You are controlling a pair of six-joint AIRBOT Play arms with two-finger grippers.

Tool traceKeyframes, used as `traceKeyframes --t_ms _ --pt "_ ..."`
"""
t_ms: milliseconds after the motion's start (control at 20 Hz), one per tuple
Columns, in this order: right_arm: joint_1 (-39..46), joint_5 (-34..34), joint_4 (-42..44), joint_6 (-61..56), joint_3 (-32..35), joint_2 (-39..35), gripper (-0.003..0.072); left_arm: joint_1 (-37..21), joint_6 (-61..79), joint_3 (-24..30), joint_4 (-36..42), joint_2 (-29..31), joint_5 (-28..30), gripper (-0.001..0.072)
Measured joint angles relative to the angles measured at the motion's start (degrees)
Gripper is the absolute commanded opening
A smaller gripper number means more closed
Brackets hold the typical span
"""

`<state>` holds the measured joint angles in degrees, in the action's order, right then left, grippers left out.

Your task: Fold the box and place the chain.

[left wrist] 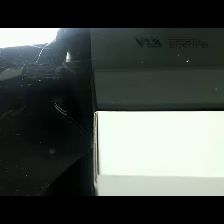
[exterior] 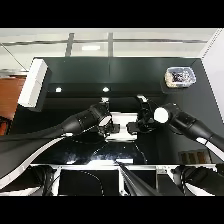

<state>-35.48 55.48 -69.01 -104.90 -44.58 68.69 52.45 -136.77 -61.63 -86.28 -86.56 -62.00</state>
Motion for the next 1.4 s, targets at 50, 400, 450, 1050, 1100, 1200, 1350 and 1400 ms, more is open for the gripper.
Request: traceKeyframes --t_ms 50,400,450,1050,1100,1200,1350,1400 --pt "-1.4 1.01 -3.48 -3.45 -1.14 0.61 0.0352 0.0 -0.02 0.0 0.0 -0.02 0.02 0.0025" --pt "-7.1 5.07 -13.4 -15.65 -4.26 5.55 0.0291 0.0 0.07 0.0 0.04 -0.02 -0.09 0.0026" --pt "-7.39 5.22 -13.75 -16.35 -4.35 5.9 0.0291 0.0 0.07 0.0 0.04 0.0 -0.09 0.0026" --pt "-8.17 5.92 -14.99 -20.2 -5.01 6.84 0.0049 0.02 -0.11 0.0 0.13 0.0 -0.15 0.0026" --pt "-8.17 5.9 -14.99 -20.31 -5.01 6.84 0.0051 0.04 -0.11 0.0 0.09 0.0 -0.13 0.0026" --pt "-8.17 6.05 -15.06 -20.24 -5.01 6.84 0.0204 0.02 0.13 0.0 -0.04 0.0 -0.15 0.0026" --pt "-8.17 6.67 -15.28 -20.17 -5.35 6.84 0.0204 0.02 0.24 -0.02 -0.17 0.0 -0.33 0.0026" --pt "-8.17 6.88 -15.26 -20.28 -5.51 6.84 0.0204 0.02 0.13 0.0 -0.17 0.0 -0.35 0.0026"
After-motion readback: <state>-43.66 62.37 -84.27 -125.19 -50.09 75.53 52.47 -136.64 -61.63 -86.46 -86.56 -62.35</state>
